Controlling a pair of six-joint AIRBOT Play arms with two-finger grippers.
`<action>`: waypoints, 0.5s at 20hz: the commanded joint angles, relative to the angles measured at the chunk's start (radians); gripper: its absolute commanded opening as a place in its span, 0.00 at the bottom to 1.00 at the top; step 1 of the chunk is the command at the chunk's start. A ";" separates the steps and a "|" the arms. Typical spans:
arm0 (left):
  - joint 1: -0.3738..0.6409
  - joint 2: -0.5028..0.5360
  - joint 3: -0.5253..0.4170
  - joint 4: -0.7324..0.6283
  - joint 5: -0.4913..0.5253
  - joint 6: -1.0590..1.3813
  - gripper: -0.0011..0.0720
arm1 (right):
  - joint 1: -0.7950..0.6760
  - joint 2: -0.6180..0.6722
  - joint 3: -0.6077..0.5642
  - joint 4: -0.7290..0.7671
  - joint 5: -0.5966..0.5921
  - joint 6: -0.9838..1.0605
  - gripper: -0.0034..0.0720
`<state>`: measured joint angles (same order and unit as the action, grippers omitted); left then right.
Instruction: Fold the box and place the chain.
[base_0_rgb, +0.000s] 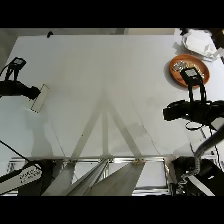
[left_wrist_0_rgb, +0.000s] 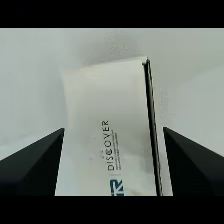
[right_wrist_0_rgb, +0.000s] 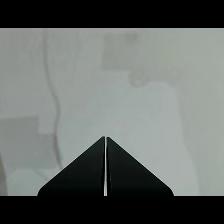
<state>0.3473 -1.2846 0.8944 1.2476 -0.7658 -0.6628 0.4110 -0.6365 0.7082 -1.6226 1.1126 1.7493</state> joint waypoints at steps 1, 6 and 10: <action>0.001 0.057 0.000 0.002 -0.066 0.001 0.95 | 0.000 0.000 0.000 0.000 0.000 0.000 0.07; 0.001 0.095 0.000 0.003 -0.121 0.001 0.95 | 0.000 0.001 0.000 0.000 0.000 0.000 0.07; 0.001 0.103 0.000 0.003 -0.128 0.000 0.95 | 0.000 0.001 0.000 0.000 0.000 0.000 0.07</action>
